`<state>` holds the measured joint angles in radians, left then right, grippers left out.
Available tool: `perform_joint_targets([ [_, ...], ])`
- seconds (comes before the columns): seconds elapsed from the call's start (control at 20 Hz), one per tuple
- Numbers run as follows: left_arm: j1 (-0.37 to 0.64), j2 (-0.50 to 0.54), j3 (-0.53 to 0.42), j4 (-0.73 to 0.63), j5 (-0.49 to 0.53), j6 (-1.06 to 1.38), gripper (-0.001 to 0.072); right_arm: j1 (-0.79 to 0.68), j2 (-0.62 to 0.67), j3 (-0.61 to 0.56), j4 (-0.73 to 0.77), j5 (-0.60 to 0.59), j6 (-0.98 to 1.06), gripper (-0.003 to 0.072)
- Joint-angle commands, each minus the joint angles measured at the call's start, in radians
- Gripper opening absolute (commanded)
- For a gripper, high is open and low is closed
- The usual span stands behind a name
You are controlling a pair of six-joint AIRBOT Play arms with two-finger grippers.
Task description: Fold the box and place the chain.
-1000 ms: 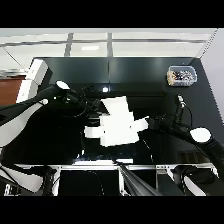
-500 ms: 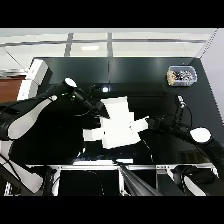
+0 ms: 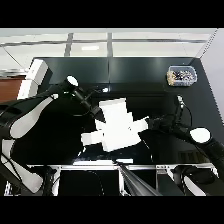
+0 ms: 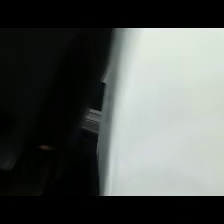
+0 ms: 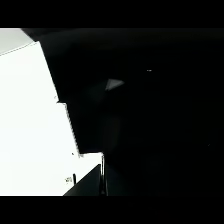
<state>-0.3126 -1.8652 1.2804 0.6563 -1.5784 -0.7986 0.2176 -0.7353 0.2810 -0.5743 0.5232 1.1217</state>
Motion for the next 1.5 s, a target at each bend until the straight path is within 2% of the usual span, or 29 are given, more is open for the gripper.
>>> perform_joint_targets([
  [0.0, 0.0, 0.0, 0.003, 0.016, -0.033, 0.075, 0.0026, 0.001, 0.001, 0.0, -0.002, -0.005, 0.0, 0.0025],
  [0.05, 0.0, 0.0, 0.008, 0.017, -0.043, 0.082, 0.0025, 0.001, 0.001, 0.0, -0.007, -0.011, -0.003, 0.0042],
  [0.1, 0.0, 0.002, 0.016, 0.017, -0.05, 0.085, 0.0024, -0.002, 0.001, 0.002, -0.018, -0.016, -0.008, 0.0335],
  [0.15, -0.001, 0.012, 0.024, 0.017, -0.05, 0.085, 0.0023, -0.01, 0.001, 0.01, -0.054, -0.006, -0.008, 0.067],
  [0.2, 0.0, 0.03, 0.028, 0.018, -0.048, 0.085, 0.0022, -0.023, 0.001, 0.031, -0.112, 0.031, -0.008, 0.0691],
  [0.35, -0.008, 0.14, 0.004, 0.025, -0.028, 0.097, 0.0021, -0.077, 0.001, 0.167, -0.377, 0.23, -0.008, 0.0691],
  [0.4, -0.016, 0.192, -0.026, 0.023, 0.009, 0.131, 0.0021, -0.087, 0.001, 0.214, -0.46, 0.275, -0.01, 0.0691],
  [0.5, -0.04, 0.305, -0.118, 0.016, 0.154, 0.263, 0.0022, -0.089, 0.001, 0.283, -0.579, 0.307, -0.074, 0.0691],
  [0.6, -0.072, 0.378, -0.208, 0.017, 0.314, 0.441, 0.0022, -0.088, 0.001, 0.294, -0.576, 0.27, -0.124, 0.0691],
  [0.65, -0.085, 0.387, -0.229, 0.018, 0.349, 0.555, 0.0022, -0.089, 0.001, 0.294, -0.575, 0.261, -0.124, 0.0691],
  [0.7, -0.096, 0.383, -0.232, 0.021, 0.369, 0.626, 0.0022, -0.089, 0.001, 0.294, -0.574, 0.262, -0.123, 0.0691],
  [0.8, -0.121, 0.371, -0.232, 0.022, 0.488, 0.642, 0.0023, -0.089, 0.001, 0.294, -0.504, 0.262, -0.12, 0.0691],
  [0.9, -0.139, 0.349, -0.232, 0.029, 0.562, 0.703, 0.0024, -0.079, 0.001, 0.293, -0.433, 0.263, -0.171, 0.0691],
  [1.0, -0.154, 0.325, -0.23, 0.061, 0.55, 0.782, 0.0027, -0.043, 0.001, 0.289, -0.431, 0.282, -0.356, 0.0691],
  [1.25, -0.18, 0.293, -0.229, 0.175, 0.531, 0.693, 0.0025, 0.069, -0.014, 0.217, -0.408, 0.278, -0.707, 0.0691],
  [1.45, -0.183, 0.292, -0.229, 0.182, 0.539, 0.69, 0.0025, 0.136, -0.058, 0.148, -0.38, 0.281, -0.874, 0.0691],
])
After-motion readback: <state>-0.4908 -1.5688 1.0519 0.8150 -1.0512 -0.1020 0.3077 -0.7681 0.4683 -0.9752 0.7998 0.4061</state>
